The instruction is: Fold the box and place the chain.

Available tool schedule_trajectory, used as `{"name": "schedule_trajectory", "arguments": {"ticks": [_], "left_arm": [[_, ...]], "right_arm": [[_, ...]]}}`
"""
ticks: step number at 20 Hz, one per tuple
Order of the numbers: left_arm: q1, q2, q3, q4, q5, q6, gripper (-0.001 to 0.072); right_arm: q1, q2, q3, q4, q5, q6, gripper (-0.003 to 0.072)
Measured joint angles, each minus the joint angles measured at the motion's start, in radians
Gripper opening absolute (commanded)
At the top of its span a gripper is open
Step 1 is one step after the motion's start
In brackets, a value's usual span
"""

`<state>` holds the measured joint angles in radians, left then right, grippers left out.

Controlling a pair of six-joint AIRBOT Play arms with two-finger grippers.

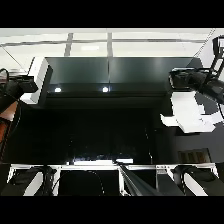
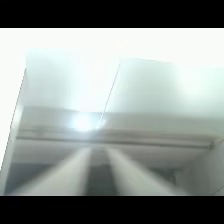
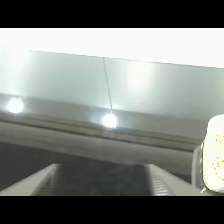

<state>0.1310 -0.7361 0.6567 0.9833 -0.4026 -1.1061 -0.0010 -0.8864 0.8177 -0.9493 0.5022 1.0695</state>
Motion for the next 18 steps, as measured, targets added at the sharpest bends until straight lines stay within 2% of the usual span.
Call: {"name": "schedule_trajectory", "arguments": {"ticks": [2, 5, 8, 11, 13, 15, 18], "left_arm": [[-0.013, -0.030, 0.000, -0.016, -0.008, 0.003, 0.0711], [-0.028, -0.089, 0.000, -0.011, -0.109, 0.013, 0.0711], [-0.029, -0.134, 0.001, 0.022, -0.248, -0.012, 0.0711], [-0.026, -0.159, 0.001, 0.087, -0.371, -0.079, 0.0710], [-0.024, -0.167, 0.001, 0.116, -0.420, -0.114, 0.0710], [-0.024, -0.171, 0.001, 0.134, -0.449, -0.144, 0.0711], [-0.024, -0.174, 0.001, 0.148, -0.474, -0.189, 0.0711]], "right_arm": [[-0.018, -0.057, 0.000, -0.037, 0.016, 0.077, 0.0720], [-0.118, -0.145, 0.017, -0.248, 0.056, 0.298, 0.0720], [-0.334, -0.220, 0.082, -0.455, 0.115, 0.443, 0.0720], [-0.579, -0.280, 0.140, -0.546, 0.196, 0.490, 0.0720], [-0.715, -0.323, 0.161, -0.545, 0.261, 0.415, 0.0720], [-0.813, -0.364, 0.174, -0.449, 0.317, 0.227, 0.0720], [-0.880, -0.437, 0.197, -0.302, 0.402, -0.037, 0.0720]]}}
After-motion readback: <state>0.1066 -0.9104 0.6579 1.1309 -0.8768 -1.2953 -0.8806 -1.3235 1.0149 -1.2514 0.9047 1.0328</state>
